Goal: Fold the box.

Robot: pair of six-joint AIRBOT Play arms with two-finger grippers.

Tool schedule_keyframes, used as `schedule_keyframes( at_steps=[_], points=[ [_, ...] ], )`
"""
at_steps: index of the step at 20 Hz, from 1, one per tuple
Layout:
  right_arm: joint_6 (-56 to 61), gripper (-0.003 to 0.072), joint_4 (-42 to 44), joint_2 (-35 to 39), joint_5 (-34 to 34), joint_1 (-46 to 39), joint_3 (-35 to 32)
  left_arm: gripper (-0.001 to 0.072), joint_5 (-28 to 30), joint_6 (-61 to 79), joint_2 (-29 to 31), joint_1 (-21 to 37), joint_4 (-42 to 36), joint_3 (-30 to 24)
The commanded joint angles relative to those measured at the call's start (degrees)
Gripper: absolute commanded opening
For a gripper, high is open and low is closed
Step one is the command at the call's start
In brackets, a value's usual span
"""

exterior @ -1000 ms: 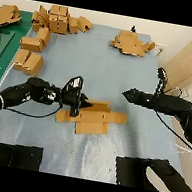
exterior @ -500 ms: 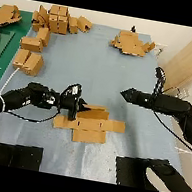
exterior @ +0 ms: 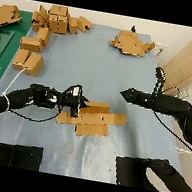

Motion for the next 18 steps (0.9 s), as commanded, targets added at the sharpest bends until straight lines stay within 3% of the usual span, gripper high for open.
schedule_keyframes(
  at_steps=[1,14,18],
  points=[
    [0.0,0.0188,0.0,0.0,0.1,0.1,0.0,0.0011,0.5,1.2,-0.6,-1.7,2.4,-0.1],
    [0.0,0.0188,0.2,0.0,-0.5,0.1,0.0,0.0011,1.8,-3.3,0.1,-2.4,2.3,-1.0],
    [0.0,0.0188,0.2,0.0,-0.5,0.1,0.0,0.0011,-0.2,0.5,0.8,-2.2,-6.0,-1.0]
  ],
)
